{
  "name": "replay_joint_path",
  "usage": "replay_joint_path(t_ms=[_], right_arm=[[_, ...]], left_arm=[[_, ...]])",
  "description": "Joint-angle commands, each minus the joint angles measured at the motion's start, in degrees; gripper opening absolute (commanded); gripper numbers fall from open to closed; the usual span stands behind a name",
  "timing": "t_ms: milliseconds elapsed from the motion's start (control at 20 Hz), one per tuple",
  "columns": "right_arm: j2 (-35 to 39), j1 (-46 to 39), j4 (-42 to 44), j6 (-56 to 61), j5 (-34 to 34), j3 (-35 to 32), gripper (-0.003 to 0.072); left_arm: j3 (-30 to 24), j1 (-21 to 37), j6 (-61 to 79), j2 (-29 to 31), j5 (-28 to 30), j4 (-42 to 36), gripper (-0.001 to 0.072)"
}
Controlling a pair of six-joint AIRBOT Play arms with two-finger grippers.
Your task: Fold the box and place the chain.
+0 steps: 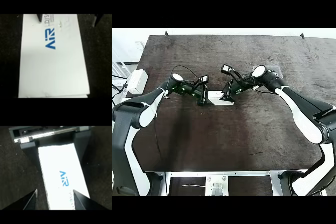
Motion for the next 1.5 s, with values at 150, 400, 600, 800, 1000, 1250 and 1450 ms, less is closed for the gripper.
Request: replay_joint_path(t_ms=[150,400,600,800,1000,1250,1450], right_arm=[[0.7,-2.6,14.3,-7.0,2.7,0.0,0.0263],[-4.1,-2.5,13.6,-1.0,2.8,-0.3,0.0012],[-7.4,-2.4,9.2,2.7,4.4,-0.3,0.0012],[-7.4,-2.4,6.5,4.1,4.1,-0.2,0.0012],[-6.0,-2.2,6.4,4.7,3.5,0.0,0.0012],[3.9,-2.1,9.2,4.7,3.0,0.0,0.0012],[15.6,-2.3,9.3,7.7,3.0,-1.0,0.0012]], left_arm=[[0.0,0.0,-0.1,0.0,0.2,0.0,0.0471],[0.0,0.0,0.0,0.0,0.2,0.0,0.0472],[0.0,0.0,0.0,0.0,0.2,0.0,0.0471],[0.0,0.0,-0.1,0.0,0.2,0.0,0.0471],[0.0,0.0,0.0,0.0,0.2,0.0,0.0471],[0.0,0.0,0.0,0.0,0.2,0.0,0.0471],[0.0,0.0,-0.1,0.0,0.2,0.0,0.0472]])
